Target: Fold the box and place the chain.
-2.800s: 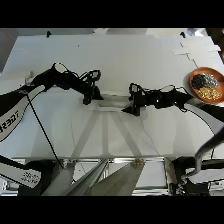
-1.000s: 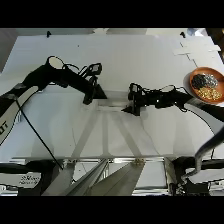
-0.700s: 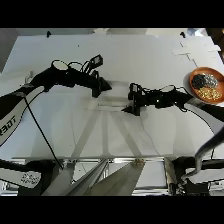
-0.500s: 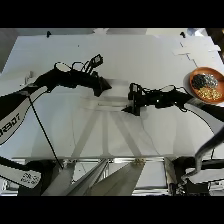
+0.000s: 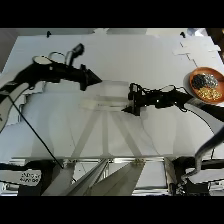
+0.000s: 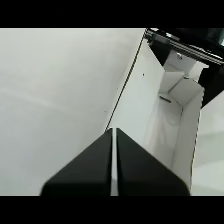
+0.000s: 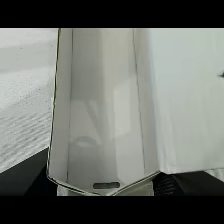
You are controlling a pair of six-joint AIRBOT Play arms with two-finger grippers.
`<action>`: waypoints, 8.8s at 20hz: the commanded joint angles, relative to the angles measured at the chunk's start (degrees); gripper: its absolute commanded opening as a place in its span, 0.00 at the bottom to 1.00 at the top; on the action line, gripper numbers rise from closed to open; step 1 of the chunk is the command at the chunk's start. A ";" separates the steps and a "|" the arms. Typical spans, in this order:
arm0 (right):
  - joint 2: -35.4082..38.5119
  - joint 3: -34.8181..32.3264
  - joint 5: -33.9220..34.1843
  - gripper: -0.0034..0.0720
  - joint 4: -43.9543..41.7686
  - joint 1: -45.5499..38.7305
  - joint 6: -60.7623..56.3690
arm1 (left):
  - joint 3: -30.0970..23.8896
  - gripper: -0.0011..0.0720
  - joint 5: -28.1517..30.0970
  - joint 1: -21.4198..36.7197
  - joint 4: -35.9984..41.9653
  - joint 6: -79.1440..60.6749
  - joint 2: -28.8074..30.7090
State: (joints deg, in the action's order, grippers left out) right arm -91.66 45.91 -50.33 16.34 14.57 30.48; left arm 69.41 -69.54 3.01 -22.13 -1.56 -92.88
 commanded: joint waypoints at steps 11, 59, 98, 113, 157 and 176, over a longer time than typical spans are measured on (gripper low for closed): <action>-0.02 0.04 0.00 0.74 -0.02 0.00 -0.02 | 0.00 0.78 -4.55 -2.43 -25.22 -6.21 -3.13; -0.02 0.04 -0.02 0.74 -0.02 0.00 -0.02 | 0.00 0.30 2.91 -10.97 -27.30 -12.15 -5.77; -0.02 0.04 -0.02 0.74 -0.02 0.00 -0.02 | -5.86 0.02 -2.19 0.09 -23.61 -1.75 7.41; -0.02 0.04 -0.02 0.74 -0.02 0.00 -0.02 | -28.04 0.02 20.28 4.66 -19.45 35.74 16.81; -0.02 0.04 0.00 0.74 -0.02 0.00 -0.02 | -28.04 0.75 20.37 -5.25 5.16 32.52 11.61; -0.02 0.04 0.00 0.74 -0.02 0.00 -0.02 | -28.02 0.72 21.94 -8.94 11.63 28.72 8.41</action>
State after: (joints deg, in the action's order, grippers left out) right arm -91.66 45.93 -50.33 16.34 14.57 30.48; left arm 41.39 -48.93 -5.45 -10.41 27.05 -84.16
